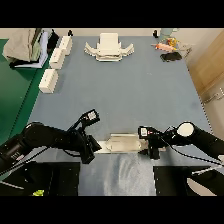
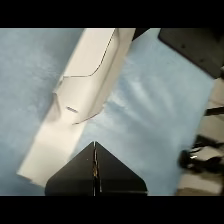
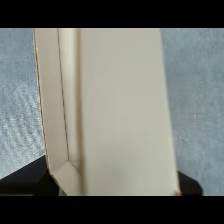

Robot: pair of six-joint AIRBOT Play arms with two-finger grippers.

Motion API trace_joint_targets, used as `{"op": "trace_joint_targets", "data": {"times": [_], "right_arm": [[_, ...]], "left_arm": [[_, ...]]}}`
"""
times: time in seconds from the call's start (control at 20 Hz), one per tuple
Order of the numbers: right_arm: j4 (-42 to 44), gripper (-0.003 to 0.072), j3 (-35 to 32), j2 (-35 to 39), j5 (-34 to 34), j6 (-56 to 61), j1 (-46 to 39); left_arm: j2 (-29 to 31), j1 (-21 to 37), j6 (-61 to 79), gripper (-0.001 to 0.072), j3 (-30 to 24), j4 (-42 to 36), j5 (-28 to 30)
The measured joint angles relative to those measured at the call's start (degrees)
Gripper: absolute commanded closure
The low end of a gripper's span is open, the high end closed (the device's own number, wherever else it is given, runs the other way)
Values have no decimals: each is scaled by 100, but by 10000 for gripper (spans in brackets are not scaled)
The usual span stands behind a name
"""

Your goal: Fold the box.

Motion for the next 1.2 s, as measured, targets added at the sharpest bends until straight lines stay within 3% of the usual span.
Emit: {"op": "trace_joint_targets", "data": {"times": [0.3,0.55,0.9,1.2], "right_arm": [[2,137,0,-2,0,0,0],[2,138,0,0,0,2,0],[0,137,0,0,0,-2,0],[-7,137,0,0,0,-2,-4]], "left_arm": [[-1526,-107,-1316,692,918,-732,402],[-2830,304,-1589,692,1781,-1294,538],[-4186,431,-1764,693,2041,-1729,107],[-4581,256,-1810,692,2070,-1821,-68]]}}
